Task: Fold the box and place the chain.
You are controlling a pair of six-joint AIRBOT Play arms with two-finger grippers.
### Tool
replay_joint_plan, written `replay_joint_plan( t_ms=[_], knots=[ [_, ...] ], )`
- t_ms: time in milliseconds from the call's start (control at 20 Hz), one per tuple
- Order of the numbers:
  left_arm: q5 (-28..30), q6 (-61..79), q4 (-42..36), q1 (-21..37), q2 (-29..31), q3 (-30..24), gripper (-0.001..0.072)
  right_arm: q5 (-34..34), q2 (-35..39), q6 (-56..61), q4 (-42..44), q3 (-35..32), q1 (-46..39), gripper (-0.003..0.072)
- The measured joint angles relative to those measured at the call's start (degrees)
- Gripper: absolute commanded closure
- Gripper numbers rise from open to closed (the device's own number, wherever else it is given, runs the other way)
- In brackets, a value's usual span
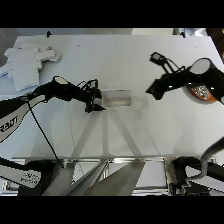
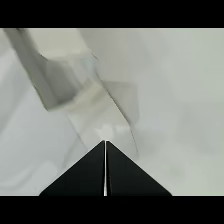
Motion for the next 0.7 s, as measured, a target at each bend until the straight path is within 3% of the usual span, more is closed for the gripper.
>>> replay_joint_plan(
  t_ms=[300,700],
  knots=[
    [0.0,0.0,0.0,0.0,0.0,0.0,0.0429,0.0,-2.9,15.8,-4.6,-5.1,-6.2,0.0681],
    [0.0,0.0,0.0,0.0,0.0,0.0,0.0429,-3.4,-14.8,18.7,6.8,-7.1,-2.1,0.0681]
  ],
)
